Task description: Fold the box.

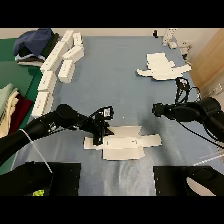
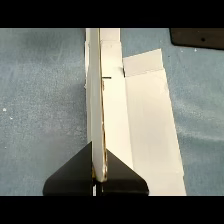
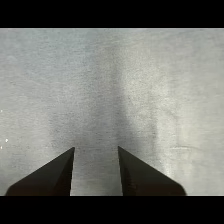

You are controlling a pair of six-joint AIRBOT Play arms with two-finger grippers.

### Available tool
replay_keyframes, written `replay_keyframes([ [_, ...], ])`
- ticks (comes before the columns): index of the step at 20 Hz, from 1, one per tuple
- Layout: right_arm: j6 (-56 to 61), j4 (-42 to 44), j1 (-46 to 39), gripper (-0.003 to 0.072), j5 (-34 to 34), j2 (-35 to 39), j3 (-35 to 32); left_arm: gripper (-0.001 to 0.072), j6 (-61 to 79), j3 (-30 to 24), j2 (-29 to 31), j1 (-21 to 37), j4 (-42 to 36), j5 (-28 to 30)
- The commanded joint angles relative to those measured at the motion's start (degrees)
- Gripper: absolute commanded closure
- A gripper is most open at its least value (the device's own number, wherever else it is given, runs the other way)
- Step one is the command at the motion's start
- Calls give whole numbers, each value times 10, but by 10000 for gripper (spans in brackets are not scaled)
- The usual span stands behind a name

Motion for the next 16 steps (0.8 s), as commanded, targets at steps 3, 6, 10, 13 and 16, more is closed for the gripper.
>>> replay_keyframes([
  [3,0,7,0,287,0,0,0,698,0,0,-4,0,3,-2],
  [6,-4,20,0,469,-21,0,0,698,0,0,-4,0,4,-2],
  [10,-58,66,1,684,-101,2,0,698,0,0,-4,0,4,-1],
  [13,-82,96,32,685,-168,13,0,698,0,0,-4,0,4,-2],
  [16,-81,97,121,685,-232,34,-2,698,0,0,-4,0,4,-2],
])
